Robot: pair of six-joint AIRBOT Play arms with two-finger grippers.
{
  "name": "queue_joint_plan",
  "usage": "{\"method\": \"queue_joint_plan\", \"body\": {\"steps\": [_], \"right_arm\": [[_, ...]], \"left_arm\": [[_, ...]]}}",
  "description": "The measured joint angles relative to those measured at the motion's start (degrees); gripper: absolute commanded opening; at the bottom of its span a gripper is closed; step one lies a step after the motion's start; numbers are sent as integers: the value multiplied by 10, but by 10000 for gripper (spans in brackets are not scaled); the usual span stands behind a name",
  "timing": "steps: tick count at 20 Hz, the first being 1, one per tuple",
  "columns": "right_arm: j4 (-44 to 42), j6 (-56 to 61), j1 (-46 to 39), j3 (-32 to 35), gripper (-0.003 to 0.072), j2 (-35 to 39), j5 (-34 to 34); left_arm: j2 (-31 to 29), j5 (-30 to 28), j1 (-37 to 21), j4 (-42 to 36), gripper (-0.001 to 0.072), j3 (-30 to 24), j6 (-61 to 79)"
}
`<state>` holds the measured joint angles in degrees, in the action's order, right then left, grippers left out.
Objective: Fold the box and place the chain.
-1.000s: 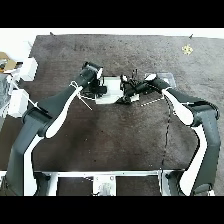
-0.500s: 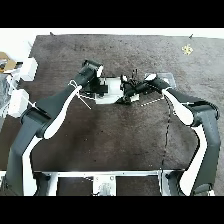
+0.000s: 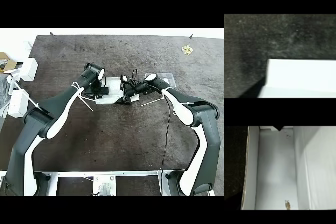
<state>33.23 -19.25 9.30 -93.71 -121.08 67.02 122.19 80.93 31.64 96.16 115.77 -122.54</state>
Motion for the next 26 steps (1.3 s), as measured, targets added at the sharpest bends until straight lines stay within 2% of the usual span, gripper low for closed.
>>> {"method": "queue_joint_plan", "body": {"steps": [5, 6, 7, 8, 26], "right_arm": [[0, 0, 0, 0, 447, 0, 0], [0, 0, 0, 0, 447, 0, 0], [0, 0, 0, 0, 447, 0, 0], [0, 0, 0, 0, 448, 0, 0], [0, -1, 0, 0, 447, 0, 0]], "left_arm": [[2, 1, 0, 5, 16, -1, -3], [2, 1, 0, 6, 69, -1, -3], [2, 3, 0, 8, 279, -1, -2], [3, 9, 0, 17, 325, -1, -1], [-34, -3, -1, -29, 326, 0, 57]]}}
